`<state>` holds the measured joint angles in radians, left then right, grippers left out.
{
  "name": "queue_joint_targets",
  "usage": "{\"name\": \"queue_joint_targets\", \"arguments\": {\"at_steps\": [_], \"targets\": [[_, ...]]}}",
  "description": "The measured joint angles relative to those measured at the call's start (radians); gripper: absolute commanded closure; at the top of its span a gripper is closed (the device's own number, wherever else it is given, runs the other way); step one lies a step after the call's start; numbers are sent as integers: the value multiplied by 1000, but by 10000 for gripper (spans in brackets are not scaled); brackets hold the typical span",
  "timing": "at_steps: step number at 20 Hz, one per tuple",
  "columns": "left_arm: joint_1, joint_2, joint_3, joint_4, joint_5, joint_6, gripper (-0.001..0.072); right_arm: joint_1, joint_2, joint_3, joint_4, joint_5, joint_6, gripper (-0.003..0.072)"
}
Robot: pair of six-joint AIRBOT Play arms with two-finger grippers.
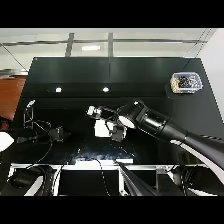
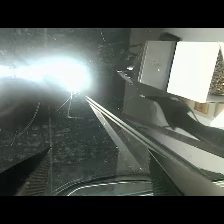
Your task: Fold the box and place the chain.
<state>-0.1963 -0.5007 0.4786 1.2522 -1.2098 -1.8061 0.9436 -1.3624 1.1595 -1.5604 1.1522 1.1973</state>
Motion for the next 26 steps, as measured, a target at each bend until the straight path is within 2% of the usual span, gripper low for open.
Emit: {"name": "queue_joint_targets", "arguments": {"at_steps": [1, 2, 3, 4, 5, 6, 10, 11, 12, 13, 26], "targets": [[0, 0, 0, 0, 0, 0, 0, -2, -8, 0, 10, -1, -1, 26], [0, 0, 0, 0, 0, 0, 1, -3, -13, -1, 14, -1, -2, 109], [0, 0, 0, 0, 0, 0, 0, -4, -17, -2, 14, 0, -4, 160], [0, 0, 0, 0, 0, 0, 0, -5, -19, -2, 16, 1, -4, 160], [0, 0, 0, 0, 0, 0, 1, -5, -22, -2, 19, 3, -4, 248], [0, 0, 0, 0, 1, 0, 0, -5, -23, -3, 19, 8, -5, 391], [0, 0, 0, 0, 2, 0, 0, -6, -25, -2, 22, 14, -5, 389], [0, 0, 0, 0, 2, 0, 0, -6, -25, -2, 22, 15, -5, 427], [0, 0, 0, 0, 2, 0, 0, -6, -25, -2, 22, 18, -4, 624], [0, 0, 0, 0, 2, 0, 1, -6, -25, -2, 27, 19, -4, 660], [0, 0, 0, 0, 2, 0, 0, -6, 3, 6, 19, 33, -4, 660]]}}
